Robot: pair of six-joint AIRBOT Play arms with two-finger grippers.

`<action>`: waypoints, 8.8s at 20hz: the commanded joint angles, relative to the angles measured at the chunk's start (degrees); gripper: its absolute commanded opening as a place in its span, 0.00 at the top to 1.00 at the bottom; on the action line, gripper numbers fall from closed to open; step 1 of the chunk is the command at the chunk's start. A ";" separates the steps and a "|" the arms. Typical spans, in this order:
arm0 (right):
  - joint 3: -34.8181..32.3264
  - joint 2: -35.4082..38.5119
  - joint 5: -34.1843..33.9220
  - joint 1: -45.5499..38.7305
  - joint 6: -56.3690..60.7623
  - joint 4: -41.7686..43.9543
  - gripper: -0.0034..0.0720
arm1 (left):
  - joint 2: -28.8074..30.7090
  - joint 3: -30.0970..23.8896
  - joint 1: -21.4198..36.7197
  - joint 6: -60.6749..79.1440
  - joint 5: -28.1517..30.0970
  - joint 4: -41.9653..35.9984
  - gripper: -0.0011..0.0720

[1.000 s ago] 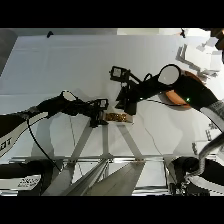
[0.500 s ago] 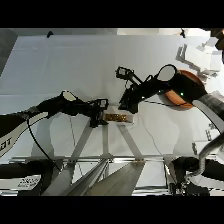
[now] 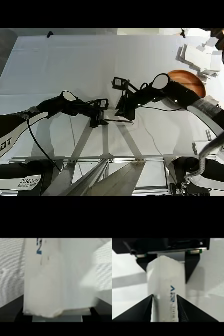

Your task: Fold the box and place the chain.

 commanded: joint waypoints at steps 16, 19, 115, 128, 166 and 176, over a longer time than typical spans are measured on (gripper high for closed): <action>-9.75 7.58 -16.13 10.29 -0.55 -10.08 0.32 | 0.04 0.00 -0.02 0.07 0.02 0.02 0.51; -9.75 7.91 -17.53 10.29 -0.33 -10.10 0.39 | 0.04 0.00 -0.02 0.07 0.02 0.02 0.51; -20.83 26.21 -25.88 5.95 32.24 -1.79 0.94 | 0.04 0.00 -0.04 0.07 0.02 0.02 0.51; -20.87 38.14 10.29 5.62 94.66 -72.15 0.94 | 0.04 0.00 -0.04 0.07 0.00 0.02 0.51; -21.00 38.10 -3.43 -33.75 95.89 -52.22 0.94 | 51.19 -0.07 33.14 -79.08 -3.26 56.50 0.98; -21.00 38.10 -3.45 -33.75 95.86 -52.22 0.94 | 42.42 -17.51 42.05 -76.13 22.05 33.57 0.98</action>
